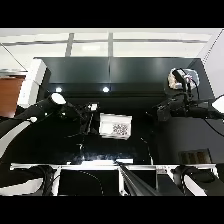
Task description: Fold the box and place the chain.
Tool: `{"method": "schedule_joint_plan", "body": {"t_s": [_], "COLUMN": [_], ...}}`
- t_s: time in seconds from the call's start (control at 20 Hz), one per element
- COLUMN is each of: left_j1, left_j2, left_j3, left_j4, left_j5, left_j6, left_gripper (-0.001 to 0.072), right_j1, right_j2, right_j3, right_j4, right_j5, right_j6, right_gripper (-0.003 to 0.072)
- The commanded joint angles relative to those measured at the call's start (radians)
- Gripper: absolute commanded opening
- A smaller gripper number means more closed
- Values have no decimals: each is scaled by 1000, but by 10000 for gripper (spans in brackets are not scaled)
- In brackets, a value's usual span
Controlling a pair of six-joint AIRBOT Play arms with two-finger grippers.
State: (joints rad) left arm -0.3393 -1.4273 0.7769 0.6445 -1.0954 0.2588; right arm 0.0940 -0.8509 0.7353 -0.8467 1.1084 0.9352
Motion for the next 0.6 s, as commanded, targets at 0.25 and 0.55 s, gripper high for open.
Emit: {"method": "schedule_joint_plan", "body": {"t_s": [0.25, 0.55], "left_j1": [-58, -78], "left_j2": [-2, -1], "left_j3": [1, 1], "left_j4": [-21, 3], "left_j5": [23, 54], "left_j6": [-54, -131], "left_gripper": [710, 712], "right_j1": [0, 0], "right_j2": [1, 1], "right_j3": [0, 0], "right_j4": [-3, -3], "right_j5": [-11, -13], "right_j6": [0, 0], "right_gripper": [612, 611]}}
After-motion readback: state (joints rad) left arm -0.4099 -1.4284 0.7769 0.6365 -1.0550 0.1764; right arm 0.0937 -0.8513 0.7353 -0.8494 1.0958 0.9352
